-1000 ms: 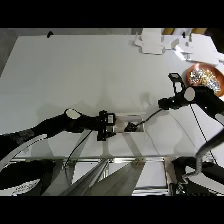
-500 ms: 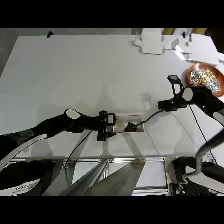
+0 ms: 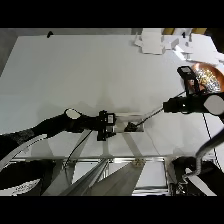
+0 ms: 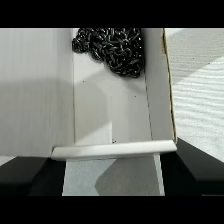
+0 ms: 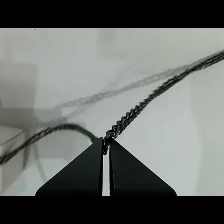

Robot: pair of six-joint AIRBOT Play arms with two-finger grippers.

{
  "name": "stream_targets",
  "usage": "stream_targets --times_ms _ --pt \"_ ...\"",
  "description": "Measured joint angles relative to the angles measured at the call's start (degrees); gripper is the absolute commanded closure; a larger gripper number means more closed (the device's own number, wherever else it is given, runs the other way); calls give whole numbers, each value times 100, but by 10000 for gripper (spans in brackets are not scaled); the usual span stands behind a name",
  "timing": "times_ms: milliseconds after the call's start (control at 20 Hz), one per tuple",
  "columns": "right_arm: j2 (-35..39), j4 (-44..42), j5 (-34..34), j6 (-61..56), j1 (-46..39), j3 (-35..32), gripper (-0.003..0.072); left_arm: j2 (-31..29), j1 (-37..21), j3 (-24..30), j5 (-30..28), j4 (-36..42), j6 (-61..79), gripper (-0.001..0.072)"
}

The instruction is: Fold the box and place the chain.

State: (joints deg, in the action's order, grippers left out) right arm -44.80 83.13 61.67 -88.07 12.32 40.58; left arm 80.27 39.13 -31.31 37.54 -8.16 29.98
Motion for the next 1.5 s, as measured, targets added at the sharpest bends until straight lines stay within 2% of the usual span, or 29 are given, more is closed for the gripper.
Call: stream_targets --times_ms 250,450,700,1100,1150,1300,1350,1500 --pt "911 -739 413 44 619 0 669 0 0 -2 2 0 0 575" --pt "1196 -1773 391 400 916 0 669 0 0 0 2 0 0 575" --pt "1274 -2638 -87 732 1263 -94 669 0 0 0 0 0 0 575" --pt "826 -2924 -1113 977 1652 -990 667 0 0 -2 0 0 0 575" --pt "682 -2940 -1191 1051 1668 -1080 644 0 0 0 0 0 0 575" --pt "264 -2988 -1329 1320 1687 -1226 445 0 0 0 0 0 0 575" --pt "146 -3049 -1370 1445 1692 -1252 422 0 0 0 0 0 0 575" --pt "-26 -3206 -1357 1766 1694 -1161 440 0 0 0 0 0 0 575"
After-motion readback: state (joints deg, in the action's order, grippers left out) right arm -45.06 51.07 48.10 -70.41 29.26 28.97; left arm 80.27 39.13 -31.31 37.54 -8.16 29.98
